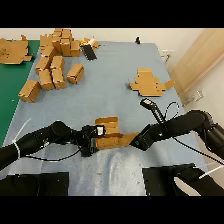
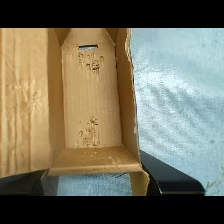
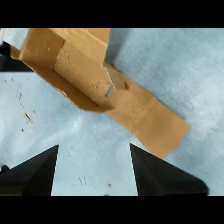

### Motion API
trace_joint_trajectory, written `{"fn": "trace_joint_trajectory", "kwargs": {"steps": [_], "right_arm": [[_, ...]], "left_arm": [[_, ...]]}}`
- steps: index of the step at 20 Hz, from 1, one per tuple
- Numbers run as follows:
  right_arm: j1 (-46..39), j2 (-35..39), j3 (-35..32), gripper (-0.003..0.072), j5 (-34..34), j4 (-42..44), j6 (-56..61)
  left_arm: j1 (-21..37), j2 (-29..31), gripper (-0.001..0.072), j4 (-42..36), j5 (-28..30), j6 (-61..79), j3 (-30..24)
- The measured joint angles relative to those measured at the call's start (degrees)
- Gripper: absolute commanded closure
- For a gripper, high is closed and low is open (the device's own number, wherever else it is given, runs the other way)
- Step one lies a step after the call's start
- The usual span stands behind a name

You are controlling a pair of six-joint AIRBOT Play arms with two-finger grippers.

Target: Fold the box.

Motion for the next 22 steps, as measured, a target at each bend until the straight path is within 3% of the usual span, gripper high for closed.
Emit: {"fn": "trace_joint_trajectory", "kwargs": {"steps": [5,6,7,8,13,17,22], "right_arm": [[0.0,-0.76,-0.04,-0.0017,2.14,2.43,1.77],[0.0,-1.31,-0.04,0.0077,2.4,2.69,2.62],[0.0,-1.97,-0.04,0.0554,2.6,2.86,3.63],[0.0,-2.86,-0.04,0.0682,2.73,3.21,5.29],[0.42,-8.35,0.2,0.0686,7.23,10.91,8.35],[0.7,-14.49,3.26,0.0686,11.98,18.62,3.39],[0.79,-25.22,7.28,0.0686,14.82,22.45,-3.48]], "left_arm": [[0.07,-0.46,0.0272,0.59,-0.81,1.05,0.02],[0.07,-0.46,0.0272,0.74,-0.87,1.07,0.02],[0.07,-0.5,0.0273,0.81,-0.98,1.11,0.04],[0.07,-0.5,0.0272,0.87,-1.07,1.22,0.07],[0.07,-0.5,0.0272,1.01,-1.16,1.27,0.07],[0.07,-0.5,0.0273,1.03,-1.18,1.27,0.07],[0.07,-0.5,0.0272,1.05,-1.27,1.27,0.07]]}}
